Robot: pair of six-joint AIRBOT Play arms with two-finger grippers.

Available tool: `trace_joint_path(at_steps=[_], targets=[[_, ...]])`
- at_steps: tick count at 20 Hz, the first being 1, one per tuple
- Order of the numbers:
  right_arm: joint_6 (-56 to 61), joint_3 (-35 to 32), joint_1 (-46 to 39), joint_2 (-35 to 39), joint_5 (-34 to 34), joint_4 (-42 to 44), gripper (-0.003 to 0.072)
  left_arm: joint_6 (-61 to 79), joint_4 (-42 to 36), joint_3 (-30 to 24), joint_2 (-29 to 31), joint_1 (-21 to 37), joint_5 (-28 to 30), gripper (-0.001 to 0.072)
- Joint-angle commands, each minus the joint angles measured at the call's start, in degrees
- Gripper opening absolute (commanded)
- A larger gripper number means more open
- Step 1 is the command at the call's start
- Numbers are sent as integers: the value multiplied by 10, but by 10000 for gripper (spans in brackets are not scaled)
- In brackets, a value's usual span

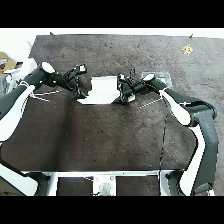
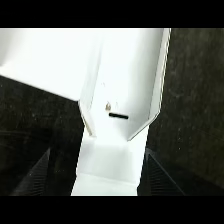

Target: Fold the box and place the chain.

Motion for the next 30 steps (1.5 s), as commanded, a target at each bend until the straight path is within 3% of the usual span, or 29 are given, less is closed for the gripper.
trace_joint_path(at_steps=[1,6,10,17,18,19,26,27,28,30], targets=[[0,0,0,0,0,0,437,18,30,22,-19,-1,-27,646],[0,0,0,0,0,0,437,55,13,32,-37,-14,-36,647],[0,0,0,0,0,0,437,50,19,24,-40,-27,10,647],[0,0,0,0,0,0,437,23,17,23,-49,-27,9,644],[0,0,0,0,0,0,437,19,17,24,-56,-27,3,504],[0,0,0,0,0,0,437,21,15,24,-60,-28,-2,463],[0,0,0,0,0,0,437,24,4,24,-61,-31,7,460],[0,0,0,0,0,0,437,24,4,24,-61,-31,5,299],[0,0,0,0,0,0,437,24,4,24,-61,-31,3,200],[0,0,0,0,0,0,437,24,4,24,-61,-31,-2,199]])
